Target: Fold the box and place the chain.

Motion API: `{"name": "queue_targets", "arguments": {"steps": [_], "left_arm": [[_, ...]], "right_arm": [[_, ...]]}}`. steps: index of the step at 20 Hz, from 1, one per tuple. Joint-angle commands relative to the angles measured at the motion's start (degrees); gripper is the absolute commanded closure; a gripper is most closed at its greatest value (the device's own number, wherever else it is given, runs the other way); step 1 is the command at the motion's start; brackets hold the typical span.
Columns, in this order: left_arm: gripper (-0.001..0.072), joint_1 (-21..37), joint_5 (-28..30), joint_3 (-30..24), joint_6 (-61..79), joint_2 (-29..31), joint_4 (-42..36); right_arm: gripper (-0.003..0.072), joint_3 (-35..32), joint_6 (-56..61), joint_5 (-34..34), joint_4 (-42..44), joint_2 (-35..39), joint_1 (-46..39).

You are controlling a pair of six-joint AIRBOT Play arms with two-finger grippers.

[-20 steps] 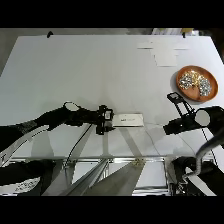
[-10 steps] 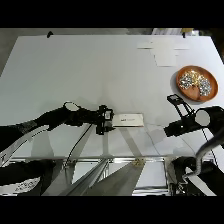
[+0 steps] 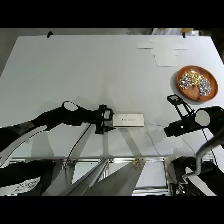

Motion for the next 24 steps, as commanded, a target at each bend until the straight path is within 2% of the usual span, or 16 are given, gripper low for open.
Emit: {"name": "queue_targets", "arguments": {"steps": [1, 3, 5, 9, 11, 13, 15, 18, 22, 24], "left_arm": [[0.0641, 2.54, -0.7, 0.04, -5.57, 7.5, 0.11], [0.0641, 5.75, -0.72, 0.04, -11.17, 14.75, 2.05], [0.064, 10.36, -0.72, 0.04, -23.67, 22.84, 7.82], [0.064, 21.88, -2.23, 0.04, -54.82, 34.82, 32.63], [0.0639, 28.55, -5.77, 0.02, -71.36, 37.68, 46.51], [0.0639, 34.93, -9.64, -0.15, -82.09, 37.64, 55.04], [0.0639, 40.3, -9.49, -2.03, -87.06, 37.33, 56.57], [0.0639, 44.59, -8.98, -5.4, -88.26, 37.05, 56.81], [0.0638, 45.27, -8.85, -10.14, -88.46, 36.96, 58.16], [0.059, 45.27, -8.9, -12.2, -88.78, 36.7, 58.34]], "right_arm": [[0.067, -0.04, 0.0, 0.07, 0.02, -0.04, -0.02], [0.067, -0.04, 0.0, 0.04, 0.02, -0.04, -0.02], [0.067, -0.04, 0.0, 0.04, 0.02, -0.04, -0.02], [0.067, -0.04, 0.0, 0.04, 0.02, -0.04, -0.02], [0.067, -0.04, 0.0, 0.04, 0.02, -0.04, -0.02], [0.067, -0.04, 0.0, 0.04, 0.02, -0.04, -0.02], [0.067, -0.04, 0.0, 0.04, 0.02, -0.04, -0.02], [0.067, -0.04, 0.0, 0.04, 0.02, -0.04, -0.02], [0.067, -0.04, 0.0, 0.07, 0.02, -0.04, -0.02], [0.067, -0.04, 0.0, 0.04, 0.02, -0.02, -0.02]]}}
